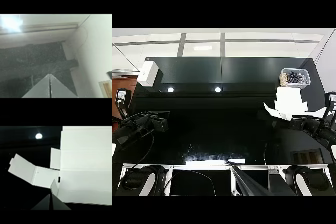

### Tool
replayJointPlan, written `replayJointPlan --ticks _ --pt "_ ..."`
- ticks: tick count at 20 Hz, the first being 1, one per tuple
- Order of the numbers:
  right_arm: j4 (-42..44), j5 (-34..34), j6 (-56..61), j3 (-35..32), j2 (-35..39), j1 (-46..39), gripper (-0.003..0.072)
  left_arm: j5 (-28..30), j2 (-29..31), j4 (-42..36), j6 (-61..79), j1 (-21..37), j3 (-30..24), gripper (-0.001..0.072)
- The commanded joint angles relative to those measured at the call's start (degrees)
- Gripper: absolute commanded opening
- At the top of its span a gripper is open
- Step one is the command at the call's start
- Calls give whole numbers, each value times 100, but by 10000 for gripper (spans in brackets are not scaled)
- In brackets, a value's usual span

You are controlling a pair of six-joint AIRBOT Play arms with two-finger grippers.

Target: Fold the box and place the chain.

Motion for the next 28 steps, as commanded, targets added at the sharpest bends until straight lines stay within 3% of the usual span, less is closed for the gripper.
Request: replayJointPlan --ticks 1,20,22,23,24,25,28 --pt "0 2 0 -2 4 7 44 0 4 0 2 7 -2 29" --pt "184 -7 2 -2 4 7 44 17 4 -9 2 7 -2 29" --pt "308 -68 2 -2 4 7 45 452 -24 -9 2 7 -2 30" --pt "304 -181 4 -2 4 7 111 726 -59 -11 0 7 -2 48" --pt "308 -254 24 -2 4 7 525 955 -114 -11 0 4 -2 306" --pt "243 -308 162 -2 -11 2 720 1167 -186 -13 -7 4 -2 720" --pt "-1220 -210 1725 219 -439 -472 720 1375 -472 -20 -31 4 0 706"
